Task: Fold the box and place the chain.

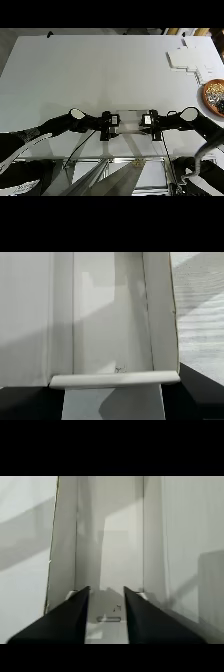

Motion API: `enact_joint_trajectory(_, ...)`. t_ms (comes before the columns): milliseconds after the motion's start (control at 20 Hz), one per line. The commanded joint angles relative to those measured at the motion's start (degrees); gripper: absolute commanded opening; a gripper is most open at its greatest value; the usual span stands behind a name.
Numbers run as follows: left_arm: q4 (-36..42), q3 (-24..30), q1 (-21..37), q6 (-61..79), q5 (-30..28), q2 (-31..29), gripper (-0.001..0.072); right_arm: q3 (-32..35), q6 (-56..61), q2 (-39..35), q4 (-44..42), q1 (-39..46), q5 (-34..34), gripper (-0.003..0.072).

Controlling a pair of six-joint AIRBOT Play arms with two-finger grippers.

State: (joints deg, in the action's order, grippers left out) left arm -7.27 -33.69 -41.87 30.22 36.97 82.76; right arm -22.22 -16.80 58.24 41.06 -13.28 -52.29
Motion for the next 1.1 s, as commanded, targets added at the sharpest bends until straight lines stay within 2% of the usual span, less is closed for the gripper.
enact_joint_trajectory(0,0.1,-0.1,0.0,0.0,0.1,0.0,0.0204,0.0,-0.5,1.3,-2.4,0.0,-0.6,0.037)
enact_joint_trajectory(150,0.1,-0.1,0.0,0.0,0.1,0.0,0.0204,0.1,5.5,-0.1,0.9,0.0,-0.8,0.0399)
enact_joint_trajectory(350,0.1,-0.1,0.0,0.0,0.1,0.0,0.0204,0.1,24.5,-6.4,10.6,0.0,-2.5,0.0377)
enact_joint_trajectory(400,0.1,-0.1,0.0,0.0,0.1,0.0,0.0204,0.0,27.8,-8.5,11.3,0.0,-3.0,0.0289)
enact_joint_trajectory(450,0.1,-0.1,0.0,0.0,0.1,0.0,0.0204,0.0,29.5,-10.6,11.6,0.0,-3.8,0.0135)
enact_joint_trajectory(500,0.1,-0.1,0.0,0.0,0.1,0.0,0.0204,0.0,30.3,-13.2,11.6,0.0,-4.8,0.002)
enact_joint_trajectory(600,0.1,-0.1,0.0,0.0,0.1,0.0,0.0204,0.0,31.1,-17.7,11.6,0.0,-5.1,0.0018)
enact_joint_trajectory(750,0.1,-0.1,0.0,0.0,0.1,0.0,0.0204,-0.2,44.8,-20.9,12.1,0.5,-1.6,0.0017)
enact_joint_trajectory(1050,0.1,-0.1,0.0,0.0,0.1,0.0,0.0204,-0.4,72.5,-13.9,12.9,17.3,4.8,0.0017)
